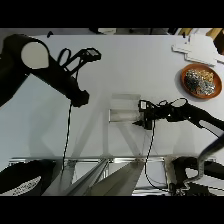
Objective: Fold the box and place the chain.
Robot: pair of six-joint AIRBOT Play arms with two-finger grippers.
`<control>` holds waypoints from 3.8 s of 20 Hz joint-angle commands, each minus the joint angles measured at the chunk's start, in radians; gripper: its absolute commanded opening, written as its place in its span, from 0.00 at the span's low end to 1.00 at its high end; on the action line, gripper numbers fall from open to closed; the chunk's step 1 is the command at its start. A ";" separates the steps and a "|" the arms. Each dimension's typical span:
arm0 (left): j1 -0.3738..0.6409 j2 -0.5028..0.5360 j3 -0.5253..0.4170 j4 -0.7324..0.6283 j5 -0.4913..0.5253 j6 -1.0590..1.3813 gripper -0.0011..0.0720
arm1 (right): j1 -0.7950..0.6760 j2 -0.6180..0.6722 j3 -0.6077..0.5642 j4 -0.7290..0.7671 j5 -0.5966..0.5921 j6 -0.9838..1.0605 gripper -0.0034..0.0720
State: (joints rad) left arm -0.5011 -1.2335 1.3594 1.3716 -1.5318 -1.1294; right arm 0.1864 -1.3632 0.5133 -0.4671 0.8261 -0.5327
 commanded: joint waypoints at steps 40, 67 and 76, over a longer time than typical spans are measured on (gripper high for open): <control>0.109 -0.274 -0.654 -0.950 0.573 1.683 0.99 | 0.000 0.000 0.000 0.000 0.000 0.000 0.44; 0.069 -0.285 -0.639 -1.028 0.637 1.687 0.99 | 0.000 0.000 0.000 0.000 0.000 0.000 0.44; 0.055 -0.286 -0.637 -0.992 0.626 1.678 0.99 | 0.000 0.000 0.000 0.000 0.000 0.000 0.44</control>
State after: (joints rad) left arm -0.4446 -1.5192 0.7216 0.3603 -0.8959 0.5541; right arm 0.1864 -1.3632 0.5133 -0.4675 0.8265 -0.5327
